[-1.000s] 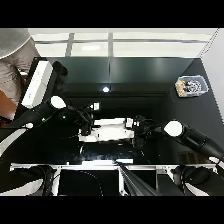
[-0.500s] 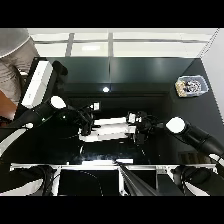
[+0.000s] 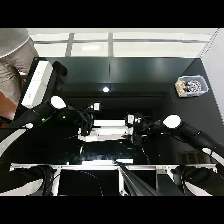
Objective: Fold the box and place the chain.
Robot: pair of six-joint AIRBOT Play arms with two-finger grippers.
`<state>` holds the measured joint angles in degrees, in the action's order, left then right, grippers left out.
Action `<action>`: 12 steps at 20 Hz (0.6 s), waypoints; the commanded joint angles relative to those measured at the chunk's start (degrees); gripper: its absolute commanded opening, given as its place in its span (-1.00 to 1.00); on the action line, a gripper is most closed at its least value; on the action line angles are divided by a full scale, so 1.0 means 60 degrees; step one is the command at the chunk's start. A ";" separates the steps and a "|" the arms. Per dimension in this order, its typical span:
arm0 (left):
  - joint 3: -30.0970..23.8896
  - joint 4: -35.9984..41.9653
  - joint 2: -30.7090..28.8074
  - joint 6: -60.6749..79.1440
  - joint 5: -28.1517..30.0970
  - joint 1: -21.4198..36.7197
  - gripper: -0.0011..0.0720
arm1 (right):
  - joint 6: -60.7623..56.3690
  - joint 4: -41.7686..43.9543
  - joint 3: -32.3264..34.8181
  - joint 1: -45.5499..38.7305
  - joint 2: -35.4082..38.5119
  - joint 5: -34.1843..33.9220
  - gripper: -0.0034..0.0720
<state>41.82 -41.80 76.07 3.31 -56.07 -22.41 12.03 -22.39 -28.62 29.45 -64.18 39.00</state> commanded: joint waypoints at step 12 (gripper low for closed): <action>0.0000 0.0007 -0.0007 -0.0007 0.0022 0.0004 -0.90 | 0.0321 -0.0036 0.0124 -0.0007 -0.0798 0.0022 0.75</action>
<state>41.82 -41.78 76.07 3.31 -56.03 -22.41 15.35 -21.74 -27.88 29.39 -68.71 39.81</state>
